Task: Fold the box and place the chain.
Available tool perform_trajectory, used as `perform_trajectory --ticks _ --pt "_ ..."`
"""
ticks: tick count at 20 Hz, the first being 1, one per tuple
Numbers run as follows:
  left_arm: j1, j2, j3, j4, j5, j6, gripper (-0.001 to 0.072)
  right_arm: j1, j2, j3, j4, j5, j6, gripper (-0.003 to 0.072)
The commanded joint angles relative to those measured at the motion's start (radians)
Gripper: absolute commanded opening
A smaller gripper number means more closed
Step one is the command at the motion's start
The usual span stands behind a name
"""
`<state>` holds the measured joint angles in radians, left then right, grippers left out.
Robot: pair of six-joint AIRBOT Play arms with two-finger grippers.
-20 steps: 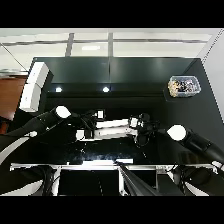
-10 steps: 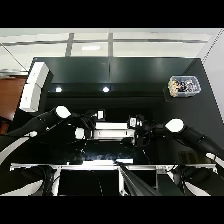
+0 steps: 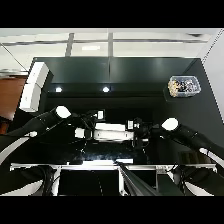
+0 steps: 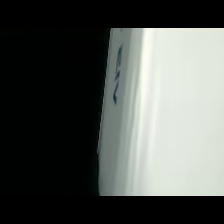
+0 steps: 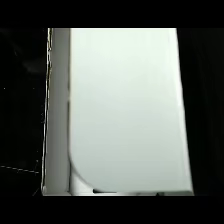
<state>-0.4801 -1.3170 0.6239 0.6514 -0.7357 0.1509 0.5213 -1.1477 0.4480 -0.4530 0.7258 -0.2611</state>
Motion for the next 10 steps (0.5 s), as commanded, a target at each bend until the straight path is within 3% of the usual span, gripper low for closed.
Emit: perform_trajectory --ticks 1,10 --pt "0.0 -0.001 0.0 -0.001 -0.003 -0.002 0.0034 0.0 -0.011 0.0 -0.021 -0.014 -0.009 0.0716" --pt "-0.001 -0.001 0.0 -0.002 -0.01 -0.002 0.0034 0.0 -0.021 0.001 -0.023 -0.031 -0.008 0.0715"
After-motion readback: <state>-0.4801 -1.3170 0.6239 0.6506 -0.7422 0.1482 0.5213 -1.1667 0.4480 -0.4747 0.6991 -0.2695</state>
